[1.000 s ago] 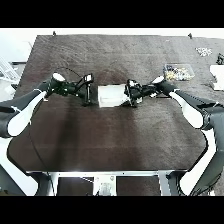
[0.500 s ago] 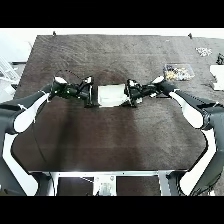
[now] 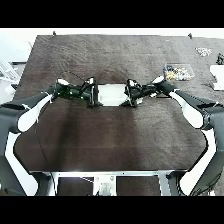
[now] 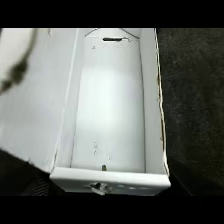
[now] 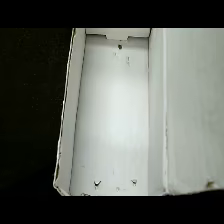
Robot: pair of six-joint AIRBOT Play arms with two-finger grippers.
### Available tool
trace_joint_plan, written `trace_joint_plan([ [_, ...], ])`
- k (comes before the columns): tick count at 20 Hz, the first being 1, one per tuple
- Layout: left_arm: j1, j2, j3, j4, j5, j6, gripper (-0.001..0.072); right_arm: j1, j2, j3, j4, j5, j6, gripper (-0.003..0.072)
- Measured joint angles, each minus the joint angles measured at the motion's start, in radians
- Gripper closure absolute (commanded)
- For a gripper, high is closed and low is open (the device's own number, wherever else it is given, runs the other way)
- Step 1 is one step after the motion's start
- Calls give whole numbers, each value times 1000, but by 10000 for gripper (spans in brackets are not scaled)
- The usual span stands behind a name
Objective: Fold the box and place the chain.
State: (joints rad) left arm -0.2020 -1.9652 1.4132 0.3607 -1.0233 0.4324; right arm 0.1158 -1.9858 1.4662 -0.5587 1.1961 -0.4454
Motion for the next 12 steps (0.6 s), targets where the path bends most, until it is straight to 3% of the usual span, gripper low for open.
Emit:
trace_joint_plan([
  [12,-3,-34,0,-61,26,109,-11,0,0,0,0,0,0,119],
])
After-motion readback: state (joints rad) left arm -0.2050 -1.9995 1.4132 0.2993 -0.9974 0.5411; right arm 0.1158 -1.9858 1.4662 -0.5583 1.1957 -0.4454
